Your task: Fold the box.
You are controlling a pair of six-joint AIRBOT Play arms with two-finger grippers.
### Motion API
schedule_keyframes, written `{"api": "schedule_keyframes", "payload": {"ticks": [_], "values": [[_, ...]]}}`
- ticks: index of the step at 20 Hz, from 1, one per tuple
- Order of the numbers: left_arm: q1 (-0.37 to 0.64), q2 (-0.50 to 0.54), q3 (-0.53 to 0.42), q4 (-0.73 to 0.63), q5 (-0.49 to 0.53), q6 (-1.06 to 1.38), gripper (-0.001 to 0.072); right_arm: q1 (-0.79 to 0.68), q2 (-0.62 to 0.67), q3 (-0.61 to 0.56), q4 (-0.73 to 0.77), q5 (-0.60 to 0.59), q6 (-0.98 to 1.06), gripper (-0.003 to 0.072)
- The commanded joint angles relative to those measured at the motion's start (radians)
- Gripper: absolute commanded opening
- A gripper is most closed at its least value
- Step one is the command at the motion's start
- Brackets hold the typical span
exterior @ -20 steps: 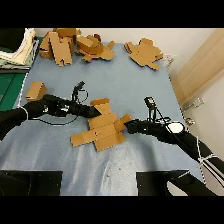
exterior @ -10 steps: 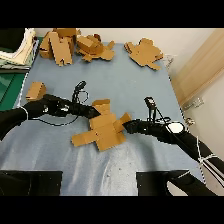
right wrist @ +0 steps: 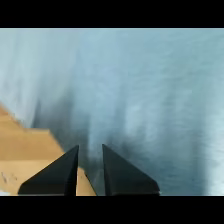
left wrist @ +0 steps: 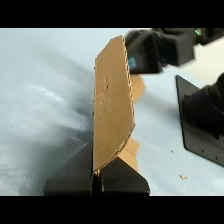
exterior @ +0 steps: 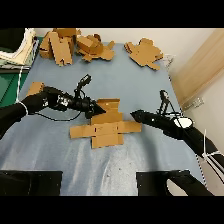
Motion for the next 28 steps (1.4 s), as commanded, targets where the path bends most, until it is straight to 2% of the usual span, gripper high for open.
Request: {"api": "schedule_keyframes", "payload": {"ticks": [1, 3, 5, 8, 11, 15, 19, 21, 28], "values": [[-0.013, 0.008, 0.010, 0.023, -0.092, 0.149, 0.0014, -0.075, 0.000, 0.031, 0.032, -0.028, 0.109, 0.0226], [-0.027, 0.008, -0.012, 0.021, -0.102, 0.208, 0.0013, -0.091, 0.000, 0.031, 0.058, -0.053, 0.117, 0.0221], [-0.051, 0.013, -0.048, 0.022, -0.074, 0.291, 0.0012, -0.089, 0.000, 0.031, 0.057, -0.056, 0.116, 0.0153], [-0.093, 0.064, -0.131, 0.003, 0.025, 0.410, 0.0012, -0.088, 0.000, 0.032, 0.062, -0.055, 0.116, 0.0153], [-0.097, 0.113, -0.204, -0.074, 0.054, 0.520, 0.0012, -0.088, 0.000, 0.031, 0.089, -0.047, 0.116, 0.0153], [-0.074, 0.115, -0.251, -0.103, 0.154, 0.528, 0.0012, -0.063, 0.000, 0.032, 0.098, 0.018, 0.114, 0.0153], [0.011, 0.111, -0.259, -0.135, 0.136, 0.527, 0.0012, -0.006, 0.000, 0.032, 0.094, 0.003, 0.096, 0.0153], [0.034, 0.098, -0.259, -0.135, 0.096, 0.527, 0.0013, 0.015, 0.000, 0.032, 0.094, -0.012, 0.095, 0.0153], [0.037, 0.092, -0.258, -0.137, 0.064, 0.531, 0.0013, 0.043, 0.000, 0.032, 0.075, -0.015, 0.084, 0.0152]]}}
